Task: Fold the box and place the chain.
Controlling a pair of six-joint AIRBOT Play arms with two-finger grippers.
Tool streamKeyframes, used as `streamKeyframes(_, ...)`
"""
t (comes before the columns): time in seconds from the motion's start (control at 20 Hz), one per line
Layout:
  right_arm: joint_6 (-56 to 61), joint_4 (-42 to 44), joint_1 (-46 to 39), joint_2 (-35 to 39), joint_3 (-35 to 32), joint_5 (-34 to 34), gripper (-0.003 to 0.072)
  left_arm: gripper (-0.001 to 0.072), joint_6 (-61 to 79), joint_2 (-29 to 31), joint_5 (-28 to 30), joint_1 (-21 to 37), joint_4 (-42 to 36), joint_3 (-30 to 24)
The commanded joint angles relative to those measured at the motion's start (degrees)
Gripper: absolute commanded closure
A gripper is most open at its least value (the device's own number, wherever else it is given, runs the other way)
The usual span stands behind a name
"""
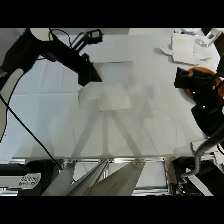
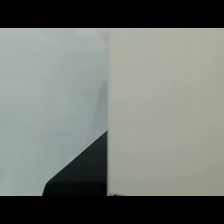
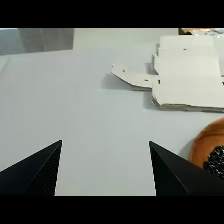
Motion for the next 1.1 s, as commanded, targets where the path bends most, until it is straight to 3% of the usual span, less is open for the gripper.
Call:
streamKeyframes(0.0, -18.8, 17.4, 0.0, 0.7, 0.1, -8.0, 0.0108, 0.0705, 4.2, -1.2, 7.7, -3.5, -1.1, -5.5)
streamKeyframes(0.15, -26.2, 22.6, 0.0, 0.7, 0.1, -11.6, 0.0108, 0.0704, 6.6, -6.4, 9.4, -4.7, -1.6, -6.3)
streamKeyframes(0.4, -27.3, 22.9, 0.0, 0.7, 0.1, -12.7, 0.0108, 0.0706, 10.1, -13.3, 15.6, -4.7, -3.2, -6.3)
streamKeyframes(0.7, -27.3, 22.9, 0.0, 0.7, 0.1, -12.7, 0.0109, 0.0705, 16.6, -14.4, 20.1, -4.7, -4.9, -6.3)
streamKeyframes(1.05, -27.3, 24.9, 0.0, 0.0, 0.1, -12.7, 0.0109, 0.0703, 18.4, -16.2, 20.4, -4.5, -4.9, -6.3)
